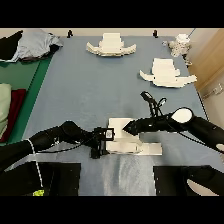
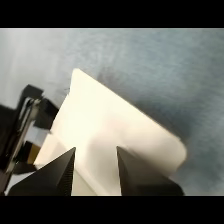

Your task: Fold the box.

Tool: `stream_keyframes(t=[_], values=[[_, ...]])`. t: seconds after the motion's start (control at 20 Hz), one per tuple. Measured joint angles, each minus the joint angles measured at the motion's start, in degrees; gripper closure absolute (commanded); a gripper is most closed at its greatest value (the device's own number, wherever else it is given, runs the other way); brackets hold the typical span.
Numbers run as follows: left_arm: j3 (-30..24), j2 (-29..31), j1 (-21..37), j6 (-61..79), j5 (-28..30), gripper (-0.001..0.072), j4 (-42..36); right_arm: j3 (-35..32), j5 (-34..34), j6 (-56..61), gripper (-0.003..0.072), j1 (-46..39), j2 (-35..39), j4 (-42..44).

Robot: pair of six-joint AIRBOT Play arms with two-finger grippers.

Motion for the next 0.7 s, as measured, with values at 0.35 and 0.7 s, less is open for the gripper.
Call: stream_keyframes(t=[0.35, 0.7], values=[[0.00, 0.00, 0.00, -0.17, 0.09, 0.0243, -0.11, -0.11, 15.23, -0.76, 0.0209, 0.02, 16.48, -15.43], [0.00, -0.02, 0.00, -0.20, 0.15, 0.0243, -0.13, -5.05, 23.69, -14.01, 0.0093, 0.15, 21.31, -29.49]])
